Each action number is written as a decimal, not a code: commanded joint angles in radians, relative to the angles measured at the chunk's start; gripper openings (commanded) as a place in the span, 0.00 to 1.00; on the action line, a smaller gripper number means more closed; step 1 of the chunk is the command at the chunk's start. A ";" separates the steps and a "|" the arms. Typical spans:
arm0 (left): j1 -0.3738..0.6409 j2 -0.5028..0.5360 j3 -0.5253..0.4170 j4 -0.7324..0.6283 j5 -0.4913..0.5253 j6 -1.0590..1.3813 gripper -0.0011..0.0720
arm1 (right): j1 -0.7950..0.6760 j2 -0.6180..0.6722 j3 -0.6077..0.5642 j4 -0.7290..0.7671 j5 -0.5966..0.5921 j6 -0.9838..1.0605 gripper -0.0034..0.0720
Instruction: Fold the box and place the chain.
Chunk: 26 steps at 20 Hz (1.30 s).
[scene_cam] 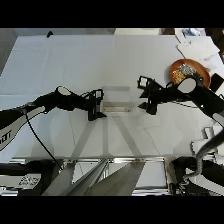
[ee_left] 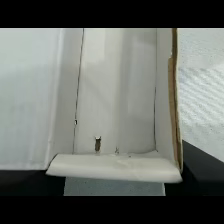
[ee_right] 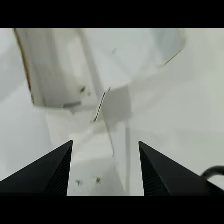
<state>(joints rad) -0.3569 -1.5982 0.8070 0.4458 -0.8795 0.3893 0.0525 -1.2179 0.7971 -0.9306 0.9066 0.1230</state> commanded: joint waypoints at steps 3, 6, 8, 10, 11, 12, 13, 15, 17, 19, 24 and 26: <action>0.000 0.001 0.000 0.000 0.000 0.000 0.36 | -0.004 -0.087 -0.027 0.062 -0.063 -0.151 0.68; 0.000 0.001 0.000 0.000 0.000 0.000 0.36 | -0.004 -0.134 -0.027 0.135 -0.062 -0.284 0.68; 0.000 0.000 0.000 0.000 0.000 0.000 0.36 | -0.004 -0.164 -0.027 0.219 -0.061 -0.347 0.68; 0.000 0.001 0.000 0.000 0.001 -0.001 0.36 | -0.004 -0.184 -0.027 0.316 -0.061 -0.421 0.68; 0.000 0.001 0.000 0.000 0.000 0.000 0.36 | -0.004 -0.189 -0.027 0.344 -0.058 -0.452 0.68; 0.000 0.001 0.000 0.000 0.000 0.000 0.36 | -0.004 -0.191 -0.027 0.361 -0.057 -0.476 0.68; 0.000 0.001 0.000 0.000 0.001 0.000 0.36 | -0.004 -0.192 -0.027 0.363 -0.053 -0.481 0.68; 0.000 0.001 0.000 0.000 0.000 0.000 0.36 | -0.004 -0.192 -0.027 0.359 -0.021 -0.483 0.63; 0.000 0.001 0.000 0.000 0.001 0.000 0.36 | -0.004 -0.192 -0.027 0.354 0.040 -0.513 0.58; 0.000 0.001 0.000 0.000 0.000 0.000 0.36 | -0.004 -0.196 -0.027 0.351 0.067 -0.529 0.57; 0.000 0.001 0.000 0.000 0.000 -0.001 0.36 | -0.004 -0.204 -0.027 0.356 0.075 -0.549 0.29; 0.000 0.001 0.000 0.000 0.001 0.000 0.36 | -0.004 -0.204 -0.027 0.359 0.074 -0.552 0.26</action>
<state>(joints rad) -0.3569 -1.5978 0.8070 0.4488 -0.8806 0.3920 0.0475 -1.4197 0.7712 -0.5762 0.9627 -0.4145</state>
